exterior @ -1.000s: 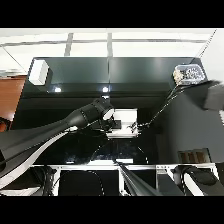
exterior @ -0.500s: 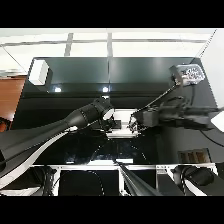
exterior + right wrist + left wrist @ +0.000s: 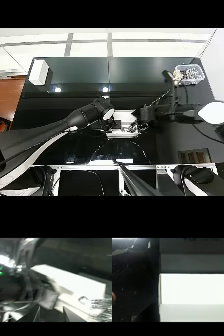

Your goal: Fold the box and place the chain.

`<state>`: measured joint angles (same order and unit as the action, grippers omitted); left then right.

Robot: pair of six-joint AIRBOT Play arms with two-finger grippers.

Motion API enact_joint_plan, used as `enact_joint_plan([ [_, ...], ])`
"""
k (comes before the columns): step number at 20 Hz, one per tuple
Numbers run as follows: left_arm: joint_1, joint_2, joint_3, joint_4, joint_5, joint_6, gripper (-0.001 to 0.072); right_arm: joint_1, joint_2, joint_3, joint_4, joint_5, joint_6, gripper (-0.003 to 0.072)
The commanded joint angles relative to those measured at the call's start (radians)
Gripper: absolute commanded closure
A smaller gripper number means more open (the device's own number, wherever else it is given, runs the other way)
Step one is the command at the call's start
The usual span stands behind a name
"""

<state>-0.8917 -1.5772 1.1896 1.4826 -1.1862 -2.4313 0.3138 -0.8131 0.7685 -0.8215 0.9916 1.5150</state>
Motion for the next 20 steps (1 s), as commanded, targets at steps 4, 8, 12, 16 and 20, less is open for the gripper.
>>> enact_joint_plan([
  [4, 0.001, 0.0, 0.0, 0.0, 0.0, 0.0, 0.0681, -0.315, 0.002, 0.014, -0.486, -0.051, 0.027, 0.0339],
  [8, 0.001, 0.0, 0.0, 0.0, 0.0, 0.0, 0.0681, -0.434, -0.069, -0.005, -0.938, -0.433, 0.362, 0.0318],
  [12, 0.001, 0.0, 0.0, 0.0, 0.0, 0.0, 0.0681, -0.461, -0.332, 0.057, -0.783, -0.501, 0.414, -0.0034],
  [16, 0.001, 0.0, 0.0, 0.0, 0.0, 0.0, 0.0681, -0.462, -0.661, 0.314, -0.657, -0.369, 0.413, -0.0034],
  [20, 0.001, 0.0, 0.0, 0.0, 0.0, 0.0, 0.0681, -0.462, -0.93, 0.62, -0.518, -0.088, 0.238, -0.0033],
])
